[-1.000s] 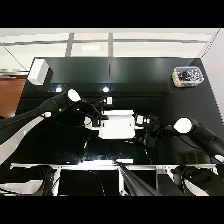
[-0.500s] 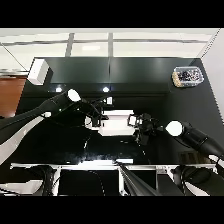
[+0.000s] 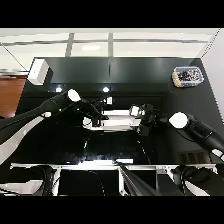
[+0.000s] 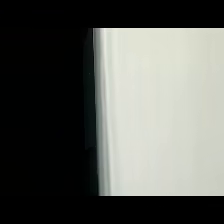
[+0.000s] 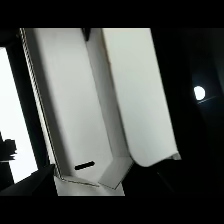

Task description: Fold the box and place the chain.

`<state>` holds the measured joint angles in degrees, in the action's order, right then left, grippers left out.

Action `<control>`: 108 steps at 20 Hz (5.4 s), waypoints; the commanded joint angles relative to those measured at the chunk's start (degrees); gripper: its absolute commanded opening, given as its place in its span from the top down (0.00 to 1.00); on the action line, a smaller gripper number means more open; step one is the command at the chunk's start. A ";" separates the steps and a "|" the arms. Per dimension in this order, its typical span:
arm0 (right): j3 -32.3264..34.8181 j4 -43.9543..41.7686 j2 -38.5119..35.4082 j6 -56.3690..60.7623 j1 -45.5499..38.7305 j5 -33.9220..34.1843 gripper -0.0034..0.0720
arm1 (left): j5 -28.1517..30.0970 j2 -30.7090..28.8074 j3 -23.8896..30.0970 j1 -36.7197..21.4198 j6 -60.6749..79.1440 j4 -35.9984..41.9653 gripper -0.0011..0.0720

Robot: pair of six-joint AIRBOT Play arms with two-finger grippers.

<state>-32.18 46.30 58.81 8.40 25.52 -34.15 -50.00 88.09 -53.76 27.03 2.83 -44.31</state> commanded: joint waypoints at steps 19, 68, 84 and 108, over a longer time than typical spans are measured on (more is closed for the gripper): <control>-0.50 -19.78 13.05 -29.09 -7.21 -10.32 0.03 | 0.02 0.04 0.04 0.00 0.00 0.00 0.95; -3.08 -11.98 17.18 -20.26 -4.68 -6.73 0.39 | -9.22 -13.92 -0.11 -3.43 -15.87 -14.12 0.20; -3.08 -11.98 17.18 -20.26 -4.68 -6.73 0.39 | 14.78 -14.32 9.84 -4.28 -28.33 25.62 0.95; -3.08 -11.96 17.18 -20.26 -4.68 -6.73 0.39 | -2.75 -27.82 14.58 -11.89 -27.34 -1.79 0.93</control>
<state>-35.27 34.33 75.99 -11.86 20.82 -40.86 -51.72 65.76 -45.21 17.23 -33.26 -47.20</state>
